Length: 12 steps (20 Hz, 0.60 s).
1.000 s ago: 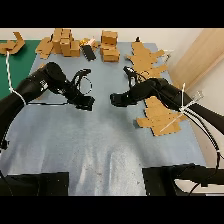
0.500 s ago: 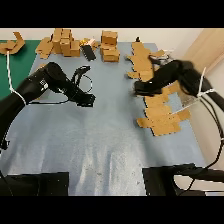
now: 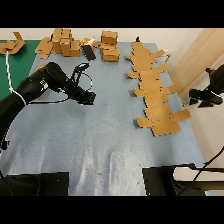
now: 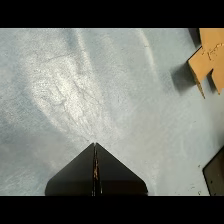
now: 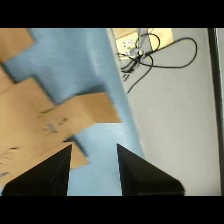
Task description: Fold the box.
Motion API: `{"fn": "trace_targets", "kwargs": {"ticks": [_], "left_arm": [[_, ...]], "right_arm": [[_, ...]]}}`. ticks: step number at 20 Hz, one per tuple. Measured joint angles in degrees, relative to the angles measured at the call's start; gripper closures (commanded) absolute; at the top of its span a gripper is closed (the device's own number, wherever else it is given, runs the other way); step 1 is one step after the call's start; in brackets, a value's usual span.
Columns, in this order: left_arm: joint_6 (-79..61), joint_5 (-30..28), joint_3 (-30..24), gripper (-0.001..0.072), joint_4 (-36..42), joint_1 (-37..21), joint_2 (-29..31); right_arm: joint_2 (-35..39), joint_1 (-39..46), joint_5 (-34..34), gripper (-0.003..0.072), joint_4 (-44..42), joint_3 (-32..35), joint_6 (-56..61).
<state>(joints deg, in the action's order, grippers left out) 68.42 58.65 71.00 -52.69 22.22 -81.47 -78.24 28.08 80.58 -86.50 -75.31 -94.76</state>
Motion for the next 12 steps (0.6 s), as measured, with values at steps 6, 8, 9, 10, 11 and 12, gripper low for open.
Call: {"fn": "trace_targets", "kwargs": {"ticks": [6,8,9,10,11,12], "left_arm": [[-0.02,0.22,0.00,0.0354,0.00,0.00,0.00],[-0.02,0.46,0.00,0.0051,0.02,0.00,0.00],[0.04,0.57,0.00,0.0052,0.09,0.00,0.00],[0.04,0.68,0.00,0.0052,0.11,0.00,0.00],[0.04,0.72,0.00,0.0052,0.24,0.00,0.00],[0.07,0.81,0.00,0.0053,0.28,0.00,0.00]], "right_arm": [[-7.52,7.96,3.37,0.0240,-7.76,-0.11,-12.81],[-9.62,8.79,3.65,0.0240,-10.51,-0.11,-16.37],[-10.71,8.94,3.72,0.0240,-11.54,-0.11,-17.57],[-11.69,9.07,3.72,0.0240,-12.35,-0.11,-18.43],[-12.57,9.18,3.74,0.0259,-12.96,-0.11,-19.12],[-13.31,9.31,3.76,0.0338,-13.46,-0.11,-19.71]]}}
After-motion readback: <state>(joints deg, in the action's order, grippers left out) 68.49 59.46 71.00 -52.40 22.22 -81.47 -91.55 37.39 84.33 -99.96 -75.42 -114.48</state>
